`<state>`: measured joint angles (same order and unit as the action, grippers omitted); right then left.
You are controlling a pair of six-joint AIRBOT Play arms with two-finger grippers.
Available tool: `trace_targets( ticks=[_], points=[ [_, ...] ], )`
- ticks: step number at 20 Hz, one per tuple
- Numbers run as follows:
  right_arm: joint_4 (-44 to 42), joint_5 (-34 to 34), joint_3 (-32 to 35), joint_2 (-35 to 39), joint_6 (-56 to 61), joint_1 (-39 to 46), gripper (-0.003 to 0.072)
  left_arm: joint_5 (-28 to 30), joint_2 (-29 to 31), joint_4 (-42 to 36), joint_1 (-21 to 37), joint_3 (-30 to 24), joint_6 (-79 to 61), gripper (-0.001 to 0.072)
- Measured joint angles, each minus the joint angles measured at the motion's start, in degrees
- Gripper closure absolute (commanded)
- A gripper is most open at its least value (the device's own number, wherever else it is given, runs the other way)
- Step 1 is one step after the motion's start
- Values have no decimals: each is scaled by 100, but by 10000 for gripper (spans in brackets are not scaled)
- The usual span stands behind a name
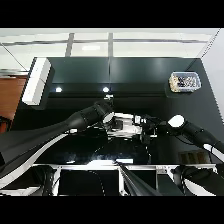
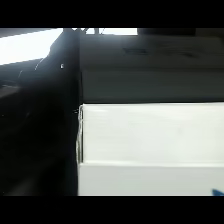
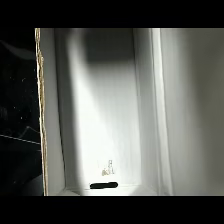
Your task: Fold the box and place the chain.
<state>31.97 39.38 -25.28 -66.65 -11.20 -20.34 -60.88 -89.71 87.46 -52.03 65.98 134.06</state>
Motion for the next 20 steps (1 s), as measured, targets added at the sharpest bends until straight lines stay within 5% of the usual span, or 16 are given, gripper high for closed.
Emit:
trace_targets(
  ticks=[7, 8, 9, 10, 20],
  points=[
    [9, 4, -2, 0, -2, 0, 198, -20, 0, 28, 2, 0, 66, 685],
    [9, 13, -2, 0, 0, 0, 161, -22, 0, 26, 2, 0, 68, 685],
    [7, 22, -2, 0, 9, 0, 29, -22, 0, 24, 2, 0, 68, 685],
    [-4, 50, -2, 2, 26, 0, 13, -7, 0, -15, 2, 0, 72, 685],
    [750, 367, 2, 520, 317, 0, 10, -197, 0, 111, 0, 2, 26, 685]
  ],
)
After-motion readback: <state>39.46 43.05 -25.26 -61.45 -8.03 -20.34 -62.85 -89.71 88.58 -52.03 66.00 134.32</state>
